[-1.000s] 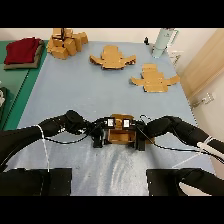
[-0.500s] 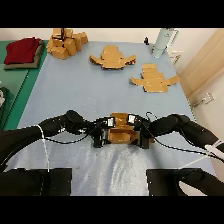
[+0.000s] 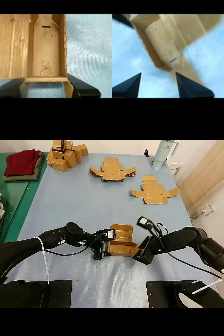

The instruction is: Fold the box.

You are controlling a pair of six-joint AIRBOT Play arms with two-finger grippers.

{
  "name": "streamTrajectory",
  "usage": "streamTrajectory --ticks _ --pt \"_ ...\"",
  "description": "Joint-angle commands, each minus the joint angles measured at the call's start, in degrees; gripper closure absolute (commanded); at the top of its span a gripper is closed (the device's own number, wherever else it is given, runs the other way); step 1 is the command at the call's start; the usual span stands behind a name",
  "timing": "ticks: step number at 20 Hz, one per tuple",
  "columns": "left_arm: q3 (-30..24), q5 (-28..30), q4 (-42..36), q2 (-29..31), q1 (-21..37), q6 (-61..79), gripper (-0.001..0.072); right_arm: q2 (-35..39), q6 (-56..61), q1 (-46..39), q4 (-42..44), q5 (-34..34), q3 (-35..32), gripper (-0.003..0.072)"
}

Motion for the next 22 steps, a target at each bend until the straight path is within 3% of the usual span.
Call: streamTrajectory --ticks 1,6,7,8,9,11,12,13,18,22 --pt "0.07 0.02 0.00 -0.04 0.04 0.02 0.0206 2.43 27.96 0.00 1.75 -1.81 0.02 0.0013" --pt "0.07 0.00 0.00 -0.04 0.04 0.02 0.0206 1.22 35.93 0.00 3.67 3.39 0.02 0.0016" --pt "0.07 0.02 0.00 -0.04 0.04 0.02 0.0206 0.72 40.35 0.04 6.54 5.31 0.02 0.0104" --pt "0.07 0.04 0.00 -0.04 0.04 0.02 0.0206 0.42 40.28 0.52 10.08 8.02 0.04 0.0337" --pt "0.07 0.02 0.02 -0.04 0.04 0.02 0.0206 0.42 39.26 1.36 11.98 11.34 0.07 0.0397" --pt "0.07 0.04 0.00 -0.04 0.04 0.02 0.0206 -0.07 39.28 2.54 12.39 17.07 0.92 0.0413" --pt "0.07 0.02 0.02 -0.04 0.04 0.02 0.0206 -1.05 39.28 2.51 12.41 18.82 1.75 0.0582" --pt "0.07 0.02 0.00 -0.04 0.04 0.02 0.0206 -2.51 39.23 2.51 12.41 20.04 2.84 0.0684" --pt "0.07 0.02 0.00 -0.04 0.04 0.02 0.0206 -16.63 32.98 2.51 11.13 20.17 9.97 0.0684" --pt "0.07 0.04 0.00 -0.04 0.04 0.02 0.0206 -26.84 29.64 2.54 11.15 16.70 10.49 0.0684"
